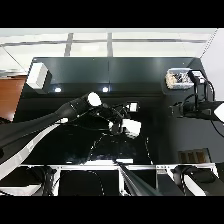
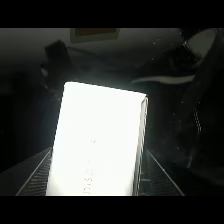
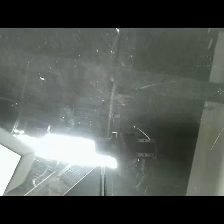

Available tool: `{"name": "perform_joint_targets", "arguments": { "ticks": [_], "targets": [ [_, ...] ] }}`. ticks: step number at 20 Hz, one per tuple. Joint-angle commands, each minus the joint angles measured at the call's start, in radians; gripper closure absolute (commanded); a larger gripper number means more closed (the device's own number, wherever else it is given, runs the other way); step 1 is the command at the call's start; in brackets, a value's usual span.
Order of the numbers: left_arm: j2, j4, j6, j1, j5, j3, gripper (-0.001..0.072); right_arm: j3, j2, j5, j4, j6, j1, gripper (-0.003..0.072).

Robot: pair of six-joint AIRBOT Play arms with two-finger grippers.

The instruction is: Fold the box and place the chain.

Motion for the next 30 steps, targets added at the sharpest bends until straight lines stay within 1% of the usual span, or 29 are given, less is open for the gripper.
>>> {"name": "perform_joint_targets", "arguments": {
  "ticks": [1,3,6,8,9,10,11,13,16,18,21,23,24,25,27,29,30],
  "targets": [
    [-0.001,0.041,0.000,-0.001,-0.006,0.001,0.0002,-0.003,0.000,-0.006,0.006,0.000,0.000,0.0671],
    [-0.001,0.094,0.000,-0.004,-0.001,0.001,0.0003,-0.003,0.000,-0.012,0.015,0.000,0.000,0.0671],
    [-0.014,0.214,-0.002,-0.018,0.006,0.001,0.0003,-0.003,0.000,-0.023,0.029,0.000,0.000,0.0671],
    [-0.024,0.279,-0.044,-0.029,0.032,0.001,0.0009,-0.003,0.000,-0.023,0.029,0.000,0.000,0.0671],
    [-0.018,0.303,-0.101,-0.032,0.049,0.006,0.0055,-0.003,0.000,-0.023,0.029,0.000,0.000,0.0671],
    [-0.004,0.329,-0.199,-0.032,0.047,0.026,0.0232,-0.003,0.000,-0.023,0.029,0.000,0.000,0.0671],
    [0.018,0.365,-0.317,-0.031,0.035,0.053,0.0361,-0.003,0.000,-0.023,0.029,0.000,0.000,0.0671],
    [0.074,0.436,-0.493,-0.012,-0.018,0.110,0.0362,-0.003,0.000,-0.023,0.029,0.000,0.000,0.0671],
    [0.187,0.565,-0.746,0.060,-0.143,0.189,0.0362,-0.003,0.000,-0.023,0.029,0.000,0.000,0.0670],
    [0.267,0.670,-0.927,0.138,-0.233,0.224,0.0361,-0.003,0.000,-0.023,0.029,0.000,0.000,0.0671],
    [0.398,0.855,-1.197,0.290,-0.321,0.232,0.0361,-0.003,0.000,-0.023,0.029,0.000,0.000,0.0671],
    [0.476,0.969,-1.337,0.431,-0.397,0.231,0.0361,-0.003,0.000,-0.026,0.029,0.000,0.000,0.0671],
    [0.503,0.993,-1.366,0.509,-0.422,0.230,0.0362,-0.003,0.000,-0.028,0.029,0.000,0.000,0.0671],
    [0.523,0.997,-1.379,0.601,-0.425,0.224,0.0361,-0.003,0.000,-0.031,0.029,0.000,0.000,0.0671],
    [0.529,0.992,-1.399,0.771,-0.391,0.206,0.0361,-0.003,0.000,-0.039,0.029,0.000,0.000,0.0671],
    [0.512,0.989,-1.410,0.924,-0.305,0.156,0.0360,-0.003,0.000,-0.058,0.029,0.000,0.000,0.0671],
    [0.499,0.988,-1.410,0.980,-0.287,0.132,0.0360,-0.003,0.000,-0.070,0.029,0.000,0.000,0.0671]
  ]
}}
